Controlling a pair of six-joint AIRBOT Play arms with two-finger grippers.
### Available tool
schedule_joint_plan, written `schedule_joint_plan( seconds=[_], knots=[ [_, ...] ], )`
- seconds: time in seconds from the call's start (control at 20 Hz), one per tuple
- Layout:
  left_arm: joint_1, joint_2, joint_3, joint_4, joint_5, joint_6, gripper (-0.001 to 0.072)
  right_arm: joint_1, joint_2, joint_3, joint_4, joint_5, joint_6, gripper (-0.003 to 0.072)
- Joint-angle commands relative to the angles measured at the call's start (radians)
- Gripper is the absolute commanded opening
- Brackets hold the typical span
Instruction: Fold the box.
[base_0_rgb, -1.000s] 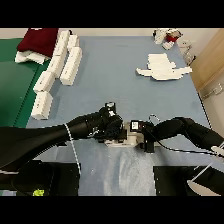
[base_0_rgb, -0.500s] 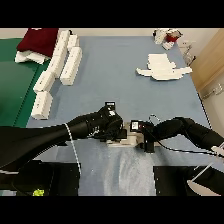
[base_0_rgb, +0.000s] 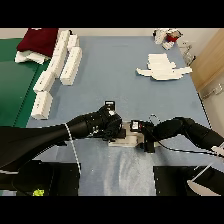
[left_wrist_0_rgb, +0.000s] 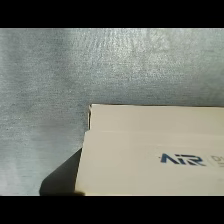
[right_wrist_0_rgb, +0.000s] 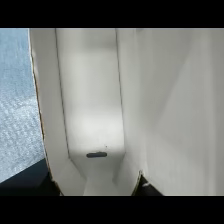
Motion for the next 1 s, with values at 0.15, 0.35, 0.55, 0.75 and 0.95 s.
schedule_joint_plan(
  seconds=[0.15,0.35,0.55,0.75,0.95],
  knots=[
    [0.000,0.000,0.001,-0.018,0.021,0.010,0.0527,0.001,-0.001,0.001,0.000,0.000,0.000,0.0509],
    [0.000,0.000,0.000,-0.014,0.026,0.010,0.0526,0.001,-0.001,0.001,0.000,0.000,0.000,0.0509],
    [0.000,0.000,0.000,-0.014,0.025,0.011,0.0527,0.001,0.000,0.001,0.000,0.000,0.000,0.0509],
    [0.000,0.000,0.001,-0.013,0.026,0.007,0.0081,0.001,-0.001,0.001,0.000,0.000,0.000,0.0509],
    [0.000,-0.007,0.000,-0.014,0.042,0.006,0.0056,0.001,-0.001,0.001,0.000,0.000,0.000,0.0509]
  ],
)
